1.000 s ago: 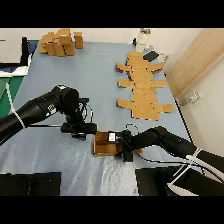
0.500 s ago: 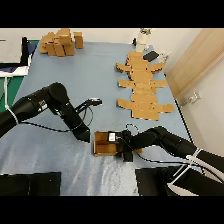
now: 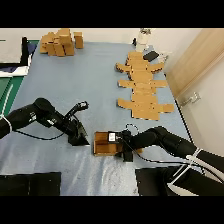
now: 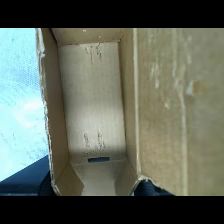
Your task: Fold the box.
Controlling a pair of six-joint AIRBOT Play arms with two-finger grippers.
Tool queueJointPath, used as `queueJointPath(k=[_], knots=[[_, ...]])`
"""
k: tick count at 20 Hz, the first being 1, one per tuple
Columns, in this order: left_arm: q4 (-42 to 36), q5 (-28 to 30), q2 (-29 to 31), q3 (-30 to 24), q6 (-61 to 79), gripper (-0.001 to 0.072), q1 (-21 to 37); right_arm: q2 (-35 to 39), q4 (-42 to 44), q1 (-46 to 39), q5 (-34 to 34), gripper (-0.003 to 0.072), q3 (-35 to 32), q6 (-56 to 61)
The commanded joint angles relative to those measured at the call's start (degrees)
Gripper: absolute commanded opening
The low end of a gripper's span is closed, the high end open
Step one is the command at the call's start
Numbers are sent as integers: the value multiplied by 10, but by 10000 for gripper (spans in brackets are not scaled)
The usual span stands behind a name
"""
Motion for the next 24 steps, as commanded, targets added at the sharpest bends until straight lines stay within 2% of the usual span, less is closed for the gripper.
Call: queueJointPath(k=[1, 3, 4, 7, 15, 19, 24], knots=[[-87, 54, 0, -34, 196, 616, -10, 0, 0, 0, 0, 464, 0, 0], [-66, 78, 0, -31, 215, 619, -32, 0, 0, 0, 0, 464, 0, 0], [-33, 92, 0, -31, 219, 704, -47, 0, 0, 0, 0, 464, 0, 0], [59, 114, 0, -31, 214, 704, -86, 0, 0, 0, 0, 464, 0, 0], [58, 121, 20, -44, 202, 704, -118, 0, 0, 0, 0, 464, 0, 0], [46, 202, 62, -81, 156, 704, -139, 0, 0, 0, 0, 464, 0, 0], [-32, 217, 104, -126, 191, 705, -143, 0, 0, 0, 0, 464, 0, 0]])
